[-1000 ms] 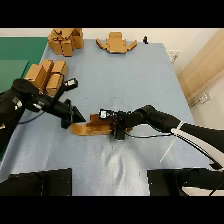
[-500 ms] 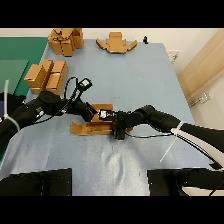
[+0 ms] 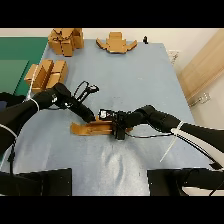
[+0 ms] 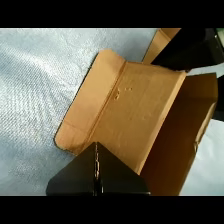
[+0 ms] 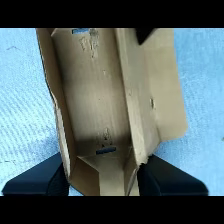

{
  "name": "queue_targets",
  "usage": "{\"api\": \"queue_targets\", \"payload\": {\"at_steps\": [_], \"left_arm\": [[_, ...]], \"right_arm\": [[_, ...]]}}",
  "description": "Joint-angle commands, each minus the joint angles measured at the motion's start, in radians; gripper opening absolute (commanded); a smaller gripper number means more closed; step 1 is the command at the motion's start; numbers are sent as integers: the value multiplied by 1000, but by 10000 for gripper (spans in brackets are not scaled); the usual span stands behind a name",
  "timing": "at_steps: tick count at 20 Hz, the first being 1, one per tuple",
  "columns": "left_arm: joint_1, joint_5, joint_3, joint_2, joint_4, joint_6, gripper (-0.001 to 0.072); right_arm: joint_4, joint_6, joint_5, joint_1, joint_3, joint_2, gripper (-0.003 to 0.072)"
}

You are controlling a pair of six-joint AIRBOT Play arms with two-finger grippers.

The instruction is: Fold the box.

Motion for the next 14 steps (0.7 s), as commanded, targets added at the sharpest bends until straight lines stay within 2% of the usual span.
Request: {"api": "queue_targets", "payload": {"at_steps": [1, 3, 5, 7, 9, 10, 11, 12, 13, 14], "left_arm": [[25, -87, 79, -4, 88, -21, 9], [61, -139, 106, 77, 145, -11, 7], [97, -155, 86, 230, 216, 20, 7], [119, -154, -13, 412, 222, 155, 9], [124, -150, -164, 542, 236, 256, 18], [123, -142, -242, 580, 229, 314, 137], [118, -99, -305, 596, 224, 343, 454], [108, -19, -354, 599, 216, 350, 591], [95, 56, -392, 594, 201, 383, 609], [77, 106, -409, 579, 178, 442, 662]], "right_arm": [[0, 0, -1, 0, 0, 0, 516], [0, 0, -8, 0, 0, 0, 516], [0, 0, -8, 0, 0, 1, 516], [0, 0, -9, 0, 1, 1, 516], [0, 0, -9, 0, 1, 1, 516], [0, 0, -9, 0, 1, 1, 516], [0, 0, -9, 0, 1, 1, 516], [0, 0, -9, 0, 0, 1, 516], [0, 0, -9, 0, 0, 1, 516], [0, 0, -9, 0, 1, 1, 516]]}}
